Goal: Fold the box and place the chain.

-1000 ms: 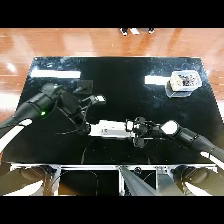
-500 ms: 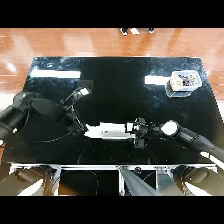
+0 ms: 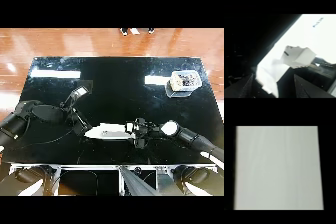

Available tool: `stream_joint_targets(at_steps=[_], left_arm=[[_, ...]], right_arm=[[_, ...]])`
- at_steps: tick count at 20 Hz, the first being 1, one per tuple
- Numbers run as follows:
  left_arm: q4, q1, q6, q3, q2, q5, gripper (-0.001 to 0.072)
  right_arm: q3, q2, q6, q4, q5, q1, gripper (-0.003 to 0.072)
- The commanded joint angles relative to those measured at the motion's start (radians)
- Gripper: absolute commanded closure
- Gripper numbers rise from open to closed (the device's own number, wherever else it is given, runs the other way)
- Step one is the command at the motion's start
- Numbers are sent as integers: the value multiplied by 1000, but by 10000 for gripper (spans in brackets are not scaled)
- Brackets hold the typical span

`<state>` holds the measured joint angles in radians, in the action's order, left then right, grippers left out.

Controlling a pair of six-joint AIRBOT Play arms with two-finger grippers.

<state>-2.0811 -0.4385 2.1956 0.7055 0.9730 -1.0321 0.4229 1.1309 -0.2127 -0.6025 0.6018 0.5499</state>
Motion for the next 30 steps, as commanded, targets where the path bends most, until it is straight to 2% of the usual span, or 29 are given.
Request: stream_joint_targets(at_steps=[1, 2, 3, 4, 5, 6, 8, 12, 14, 23, 26, 30], left_arm=[[-18, -64, 29, -3, 9, -11, 90], [-19, -88, 19, -4, 8, -16, 109], [-19, -109, 0, -10, 8, -10, 207], [-29, -120, -5, -23, 8, -3, 385], [-39, -124, -3, -38, 8, -3, 613], [-59, -124, 6, -58, 8, -2, 690], [-103, -128, 27, -102, -1, 47, 691], [-188, -217, 26, -188, -76, 360, 691], [-187, -257, -4, -201, -105, 479, 691], [-187, -283, -35, -202, -93, 663, 691], [-187, -285, -85, -202, -44, 736, 691], [-187, -351, -110, -201, 40, 848, 691]], right_arm=[[0, 0, 0, 0, -4, 0, 188], [0, 0, 0, 0, -4, 0, 188], [0, 0, 0, 0, -4, 0, 188], [0, 0, 0, 0, -4, 0, 188], [0, 0, 0, 0, -4, 0, 188], [0, 0, 0, 0, -4, 0, 188], [0, 0, 0, 0, -4, 0, 188], [0, 0, 1, 1, -4, 0, 188], [0, 0, 3, 1, -4, 0, 188], [0, 0, 11, 0, -3, 0, 188], [0, 0, 11, 0, -3, 0, 188], [0, 0, 11, 0, -3, 0, 188]])
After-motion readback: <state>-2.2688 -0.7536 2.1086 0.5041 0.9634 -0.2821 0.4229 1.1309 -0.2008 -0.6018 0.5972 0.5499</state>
